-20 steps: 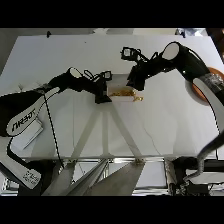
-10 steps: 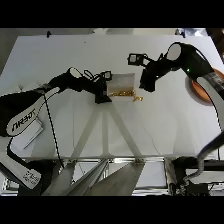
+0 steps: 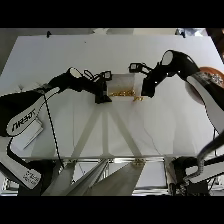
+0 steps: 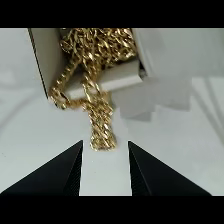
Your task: Fold the box and place the chain.
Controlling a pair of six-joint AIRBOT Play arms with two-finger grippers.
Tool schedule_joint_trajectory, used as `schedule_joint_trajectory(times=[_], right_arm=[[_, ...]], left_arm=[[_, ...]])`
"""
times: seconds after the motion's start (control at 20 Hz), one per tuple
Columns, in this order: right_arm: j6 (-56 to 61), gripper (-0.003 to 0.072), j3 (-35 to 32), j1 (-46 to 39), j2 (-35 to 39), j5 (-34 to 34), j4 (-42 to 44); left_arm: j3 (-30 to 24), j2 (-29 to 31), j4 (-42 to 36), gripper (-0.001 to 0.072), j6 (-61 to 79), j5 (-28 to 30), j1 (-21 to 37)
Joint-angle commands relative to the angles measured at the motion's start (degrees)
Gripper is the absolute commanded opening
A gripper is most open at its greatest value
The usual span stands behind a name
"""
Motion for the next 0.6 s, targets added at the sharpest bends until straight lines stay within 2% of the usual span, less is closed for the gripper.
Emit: schedule_joint_trajectory(times=[0.0, 0.55], right_arm=[[0.0, 0.0324, 0.0, 2.0, -2.7, 0.5, -0.1], [4.7, 0.0313, -0.1, 3.9, -5.1, -3.7, -7.0]], left_arm=[[0.0, 0.0, 0.0, 0.0396, 0.0, 0.0, 0.0], [0.0, 0.0, 0.0, 0.0396, 0.0, 0.0, 0.0]])
